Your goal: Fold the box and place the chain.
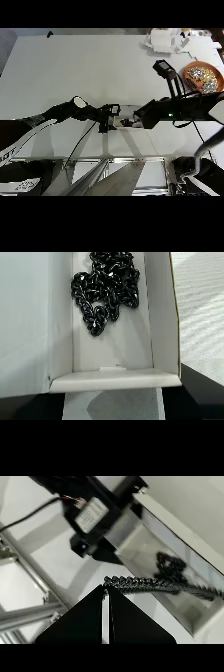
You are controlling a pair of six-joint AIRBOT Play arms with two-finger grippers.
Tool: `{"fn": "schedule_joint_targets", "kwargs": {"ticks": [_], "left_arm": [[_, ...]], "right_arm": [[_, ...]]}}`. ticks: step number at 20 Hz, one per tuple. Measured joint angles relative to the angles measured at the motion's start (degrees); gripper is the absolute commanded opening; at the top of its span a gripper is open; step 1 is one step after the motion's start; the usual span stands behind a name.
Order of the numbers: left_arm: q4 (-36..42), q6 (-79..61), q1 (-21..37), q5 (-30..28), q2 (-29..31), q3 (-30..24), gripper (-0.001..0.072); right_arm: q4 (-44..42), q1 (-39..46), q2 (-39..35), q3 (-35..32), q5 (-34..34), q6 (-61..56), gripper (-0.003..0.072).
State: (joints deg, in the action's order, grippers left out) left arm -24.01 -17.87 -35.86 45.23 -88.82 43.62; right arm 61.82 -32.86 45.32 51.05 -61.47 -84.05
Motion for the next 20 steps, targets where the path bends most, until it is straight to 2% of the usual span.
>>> {"fn": "schedule_joint_targets", "kwargs": {"ticks": [6,8,12,16,20], "left_arm": [[0.0,0.0,0.0,0.0,0.0,0.0,0.0144],[0.0,-0.02,0.0,0.0,0.0,0.0,0.0144],[0.0,0.0,0.0,0.0,0.0,0.0,0.0144],[0.0,0.0,0.0,0.0,0.0,0.0,0.0144],[0.0,0.0,0.0,0.0,0.0,0.0,0.0144]], "right_arm": [[8.09,-5.09,6.99,-1.01,4.24,-7.32,0.0023],[9.03,-5.51,10.36,-1.95,4.83,-8.07,0.0147],[10.05,-5.84,14.71,-2.62,6.01,-8.79,0.0159],[10.4,-3.39,13.77,0.81,3.56,-9.01,0.0159],[12.66,5.44,9.92,5.25,-1.07,-8.98,0.0158]]}}
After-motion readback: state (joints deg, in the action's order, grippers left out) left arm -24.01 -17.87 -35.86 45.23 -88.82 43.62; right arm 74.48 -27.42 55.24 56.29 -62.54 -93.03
